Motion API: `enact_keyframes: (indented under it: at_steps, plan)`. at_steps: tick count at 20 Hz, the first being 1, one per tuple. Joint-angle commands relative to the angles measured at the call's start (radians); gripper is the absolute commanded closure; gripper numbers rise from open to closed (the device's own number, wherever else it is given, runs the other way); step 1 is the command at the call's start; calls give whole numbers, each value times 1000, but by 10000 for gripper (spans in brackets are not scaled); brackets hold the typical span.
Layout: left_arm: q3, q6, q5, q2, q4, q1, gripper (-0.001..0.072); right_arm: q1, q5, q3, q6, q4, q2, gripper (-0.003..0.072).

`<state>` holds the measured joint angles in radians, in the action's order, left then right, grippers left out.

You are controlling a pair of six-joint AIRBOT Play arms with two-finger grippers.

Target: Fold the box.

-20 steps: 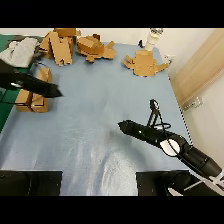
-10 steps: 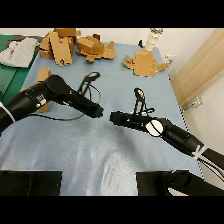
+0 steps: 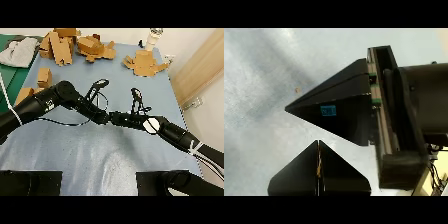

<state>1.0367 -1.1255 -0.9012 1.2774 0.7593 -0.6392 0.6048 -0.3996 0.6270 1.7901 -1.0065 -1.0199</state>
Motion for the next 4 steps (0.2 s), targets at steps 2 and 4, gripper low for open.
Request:
enact_keyframes:
  at_steps: [2, 4]
  plan:
    - [0, 0, -7, 1, -1, -3, 696, 0, 0, 1, 0, 0, -1, 684]
    - [0, 0, -7, 1, -1, -3, 696, 0, 0, 1, 0, 0, -1, 684]
